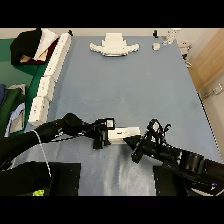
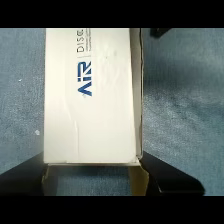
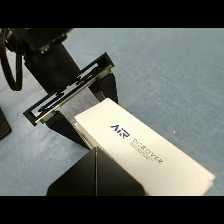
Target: Fold the box.
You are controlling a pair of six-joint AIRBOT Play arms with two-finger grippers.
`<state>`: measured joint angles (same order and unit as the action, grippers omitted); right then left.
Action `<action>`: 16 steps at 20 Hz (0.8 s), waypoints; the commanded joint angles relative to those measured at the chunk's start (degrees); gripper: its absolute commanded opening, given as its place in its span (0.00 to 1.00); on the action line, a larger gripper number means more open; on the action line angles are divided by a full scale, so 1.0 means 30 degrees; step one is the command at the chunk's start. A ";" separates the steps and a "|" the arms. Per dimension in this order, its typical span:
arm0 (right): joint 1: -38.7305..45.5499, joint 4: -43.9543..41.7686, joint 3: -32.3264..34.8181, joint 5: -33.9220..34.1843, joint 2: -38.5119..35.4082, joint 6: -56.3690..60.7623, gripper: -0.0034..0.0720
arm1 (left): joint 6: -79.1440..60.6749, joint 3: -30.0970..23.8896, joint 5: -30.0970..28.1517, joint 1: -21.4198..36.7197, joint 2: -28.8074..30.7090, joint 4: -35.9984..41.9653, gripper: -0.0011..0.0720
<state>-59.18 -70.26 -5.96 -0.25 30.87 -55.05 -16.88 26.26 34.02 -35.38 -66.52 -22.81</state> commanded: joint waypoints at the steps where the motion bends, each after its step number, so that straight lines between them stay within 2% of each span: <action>1: 0.0401 0.0517 -0.0015 0.1020 0.0066 -0.0007 0.05 | -0.0007 0.0015 0.0000 0.0007 0.0000 -0.0007 0.73; 6: 0.2055 0.1005 -0.0015 -0.0787 0.1413 -0.0007 0.05 | -0.0007 0.0015 0.0000 0.0007 0.0000 0.0000 0.73; 16: 0.1938 0.0998 -0.0007 -0.1195 0.3665 0.0000 0.05 | -0.0007 0.0015 0.0000 0.0007 0.0000 0.0000 0.73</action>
<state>-53.32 -67.26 -6.02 -4.03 39.99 -55.07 -16.91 26.26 34.02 -35.38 -66.52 -22.81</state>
